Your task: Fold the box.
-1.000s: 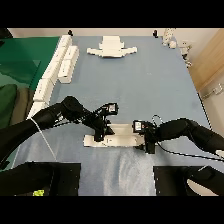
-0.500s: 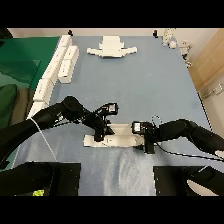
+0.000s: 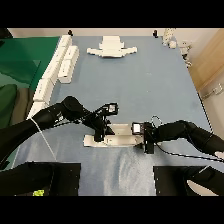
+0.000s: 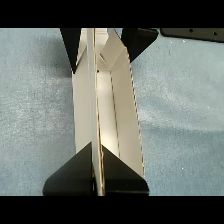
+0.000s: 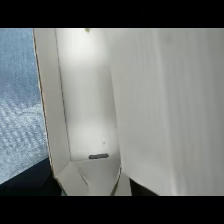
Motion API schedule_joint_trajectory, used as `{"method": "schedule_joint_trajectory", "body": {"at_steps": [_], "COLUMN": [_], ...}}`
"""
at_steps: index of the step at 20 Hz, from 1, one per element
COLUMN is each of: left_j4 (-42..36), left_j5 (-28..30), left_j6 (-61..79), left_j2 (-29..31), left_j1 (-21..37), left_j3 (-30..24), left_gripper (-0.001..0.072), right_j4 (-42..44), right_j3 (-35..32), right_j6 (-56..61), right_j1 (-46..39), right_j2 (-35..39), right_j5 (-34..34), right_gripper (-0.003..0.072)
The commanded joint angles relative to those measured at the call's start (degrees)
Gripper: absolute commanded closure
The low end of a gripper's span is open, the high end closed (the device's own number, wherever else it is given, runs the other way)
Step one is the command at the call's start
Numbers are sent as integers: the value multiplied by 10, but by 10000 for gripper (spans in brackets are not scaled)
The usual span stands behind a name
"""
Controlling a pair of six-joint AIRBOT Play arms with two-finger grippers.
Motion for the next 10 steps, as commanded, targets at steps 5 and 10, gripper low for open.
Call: {"method": "schedule_joint_trajectory", "body": {"at_steps": [5,10], "left_j4": [0,0], "left_j5": [1,1], "left_j6": [0,0], "left_j2": [1,0], "left_j1": [0,0], "left_j3": [0,0], "left_gripper": [695,696], "right_j4": [-4,-4], "right_j3": [1,2], "right_j6": [0,0], "right_j1": [1,1], "right_j2": [0,1], "right_j5": [4,-2], "right_gripper": [152,152]}}
